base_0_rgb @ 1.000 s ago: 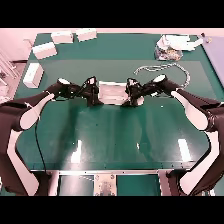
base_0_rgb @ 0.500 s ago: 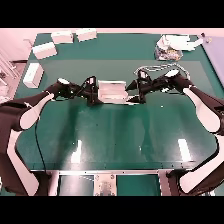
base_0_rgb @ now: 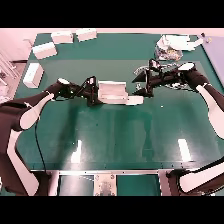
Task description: Fold the box and place the chain.
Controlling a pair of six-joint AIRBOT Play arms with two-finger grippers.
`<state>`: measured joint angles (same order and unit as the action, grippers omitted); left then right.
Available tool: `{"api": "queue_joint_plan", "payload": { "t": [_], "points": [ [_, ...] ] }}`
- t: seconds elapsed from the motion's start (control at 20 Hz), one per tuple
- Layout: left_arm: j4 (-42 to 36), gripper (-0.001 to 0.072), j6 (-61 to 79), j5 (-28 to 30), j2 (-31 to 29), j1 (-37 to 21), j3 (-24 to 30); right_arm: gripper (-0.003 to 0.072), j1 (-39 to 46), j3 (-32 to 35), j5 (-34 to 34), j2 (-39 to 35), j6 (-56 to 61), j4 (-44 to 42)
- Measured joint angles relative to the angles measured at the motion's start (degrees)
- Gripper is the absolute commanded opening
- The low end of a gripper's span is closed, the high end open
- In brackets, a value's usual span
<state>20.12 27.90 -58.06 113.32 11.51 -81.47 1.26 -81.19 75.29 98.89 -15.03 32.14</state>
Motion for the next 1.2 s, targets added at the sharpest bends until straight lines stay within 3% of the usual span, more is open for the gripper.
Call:
{"api": "queue_joint_plan", "payload": {
  "t": [0.05,0.25,0.35,0.4,0.6,0.9,1.2],
  "points": [
    [0.0,0.0249,0.02,-0.02,0.0,0.0,0.0,0.0393,-0.04,0.0,0.57,-0.15,0.7,-0.09],
    [0.02,0.0249,0.02,-0.04,0.0,0.02,0.0,0.0321,-0.11,0.0,2.51,-0.48,2.01,0.74],
    [0.02,0.0249,0.02,-0.04,0.0,0.02,0.0,0.0072,-0.57,0.0,3.26,-0.55,2.29,0.42],
    [0.02,0.0249,0.02,-0.04,0.0,0.02,0.0,0.0017,-1.11,0.0,3.52,-0.55,2.36,-0.24],
    [0.02,0.0249,0.04,-0.04,0.0,0.02,0.0,0.0016,-4.72,0.11,2.01,-0.55,2.51,-2.19],
    [0.02,0.0249,0.02,-0.07,0.0,0.02,0.0,0.0016,-8.37,0.22,-11.23,0.92,2.49,-3.02],
    [0.04,0.0249,0.0,-0.07,0.0,0.02,0.0,0.0016,-9.07,0.15,-20.35,2.38,0.68,-3.23]
  ]
}}
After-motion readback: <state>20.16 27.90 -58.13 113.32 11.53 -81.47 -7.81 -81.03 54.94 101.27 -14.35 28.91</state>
